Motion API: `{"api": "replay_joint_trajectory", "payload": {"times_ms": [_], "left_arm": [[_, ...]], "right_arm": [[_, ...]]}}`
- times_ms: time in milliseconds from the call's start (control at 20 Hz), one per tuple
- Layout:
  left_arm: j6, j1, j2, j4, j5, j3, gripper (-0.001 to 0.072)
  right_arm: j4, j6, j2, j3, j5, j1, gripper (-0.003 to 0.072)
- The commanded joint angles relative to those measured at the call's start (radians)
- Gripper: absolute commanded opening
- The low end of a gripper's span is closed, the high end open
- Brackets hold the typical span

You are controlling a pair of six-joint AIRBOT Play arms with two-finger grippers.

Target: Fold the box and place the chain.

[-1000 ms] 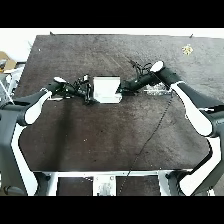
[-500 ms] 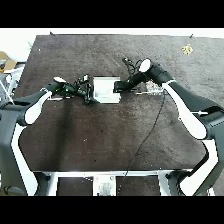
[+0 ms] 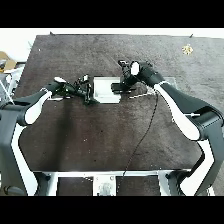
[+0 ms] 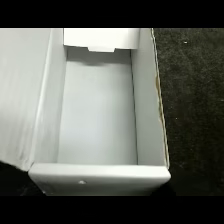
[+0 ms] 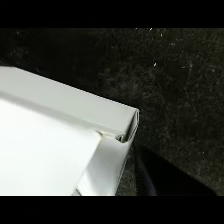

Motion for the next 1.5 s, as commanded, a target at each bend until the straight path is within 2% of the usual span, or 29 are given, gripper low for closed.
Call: {"api": "replay_joint_trajectory", "payload": {"times_ms": [0, 100, 450, 600, 850, 900, 950, 1450], "left_arm": [[0.0, 0.001, 0.001, -0.001, 0.0, 0.0, 0.0164], [0.0, 0.001, 0.001, -0.001, -0.001, 0.0, 0.0164], [0.0, 0.001, 0.001, -0.001, -0.001, 0.0, 0.0164], [0.0, 0.001, 0.001, -0.001, -0.001, 0.0, 0.0164], [0.0, 0.001, 0.001, -0.001, -0.001, 0.0, 0.0164], [0.0, 0.001, 0.001, -0.001, -0.001, 0.0, 0.0164], [0.0, 0.001, 0.001, 0.0, -0.001, 0.0, 0.0164], [0.0, 0.001, 0.001, -0.001, -0.001, 0.0, 0.0164]], "right_arm": [[-0.144, 0.112, -0.002, 0.004, 0.05, 0.039, 0.038], [-0.22, 0.174, -0.002, 0.004, 0.066, 0.066, 0.038], [-0.275, 0.3, -0.002, 0.005, 0.006, 0.091, 0.0378], [-0.288, 0.331, -0.026, 0.029, 0.054, 0.092, 0.0376], [-0.338, 0.33, -0.147, 0.217, 0.155, 0.122, 0.0376], [-0.346, 0.331, -0.163, 0.241, 0.183, 0.126, 0.0332], [-0.346, 0.343, -0.169, 0.244, 0.197, 0.126, 0.0277], [-0.349, 0.391, -0.171, 0.241, 0.201, 0.115, 0.0276]]}}
